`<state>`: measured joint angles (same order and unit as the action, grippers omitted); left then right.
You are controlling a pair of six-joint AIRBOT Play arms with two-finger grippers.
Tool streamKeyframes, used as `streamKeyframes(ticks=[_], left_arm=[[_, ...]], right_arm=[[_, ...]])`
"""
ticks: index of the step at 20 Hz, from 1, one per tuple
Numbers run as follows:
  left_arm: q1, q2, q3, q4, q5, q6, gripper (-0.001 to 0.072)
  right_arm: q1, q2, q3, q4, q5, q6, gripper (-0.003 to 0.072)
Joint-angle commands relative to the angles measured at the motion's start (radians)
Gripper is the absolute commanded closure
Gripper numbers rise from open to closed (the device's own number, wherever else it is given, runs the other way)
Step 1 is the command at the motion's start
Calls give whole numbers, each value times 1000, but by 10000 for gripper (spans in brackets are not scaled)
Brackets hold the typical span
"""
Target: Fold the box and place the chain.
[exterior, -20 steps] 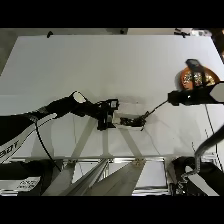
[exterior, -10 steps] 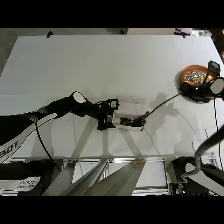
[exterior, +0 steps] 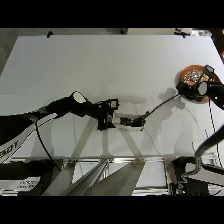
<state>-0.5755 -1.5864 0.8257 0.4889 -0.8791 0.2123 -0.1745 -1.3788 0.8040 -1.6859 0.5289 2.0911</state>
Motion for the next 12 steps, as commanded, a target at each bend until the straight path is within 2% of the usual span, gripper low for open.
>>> streamKeyframes(ticks=[1,2,3,4,5,10,12], left_arm=[[0,0,0,0,0,0,371],[0,0,0,0,0,0,371],[0,0,0,0,0,0,371],[0,0,0,0,0,0,371],[0,0,0,0,0,0,371],[0,0,0,0,0,0,371],[0,0,0,0,0,0,371]], right_arm=[[0,-38,-1,-11,-70,30,399],[0,-49,-1,-10,-68,30,454],[0,-56,-1,-10,-66,30,586],[0,-61,-1,-10,-66,30,614],[0,-61,-1,-8,-63,29,673],[26,-39,0,12,17,-6,672],[63,27,0,15,52,-130,672]])
